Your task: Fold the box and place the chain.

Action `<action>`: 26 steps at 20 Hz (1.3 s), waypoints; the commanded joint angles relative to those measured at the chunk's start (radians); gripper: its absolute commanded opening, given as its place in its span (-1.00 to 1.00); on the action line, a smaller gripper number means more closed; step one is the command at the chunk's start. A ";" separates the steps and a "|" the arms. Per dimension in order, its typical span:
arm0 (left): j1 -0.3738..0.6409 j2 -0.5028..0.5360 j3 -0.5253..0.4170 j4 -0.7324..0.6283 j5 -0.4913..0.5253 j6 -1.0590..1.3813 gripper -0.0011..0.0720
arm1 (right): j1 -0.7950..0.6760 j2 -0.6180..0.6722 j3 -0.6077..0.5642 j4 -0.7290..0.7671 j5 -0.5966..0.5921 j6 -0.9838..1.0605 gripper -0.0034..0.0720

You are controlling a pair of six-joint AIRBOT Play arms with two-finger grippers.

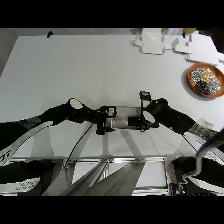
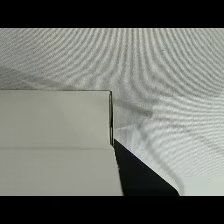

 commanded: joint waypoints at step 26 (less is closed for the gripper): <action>0.000 0.000 0.000 -0.002 -0.003 0.000 -0.62 | -0.871 0.041 0.399 -0.152 0.031 -0.876 -0.07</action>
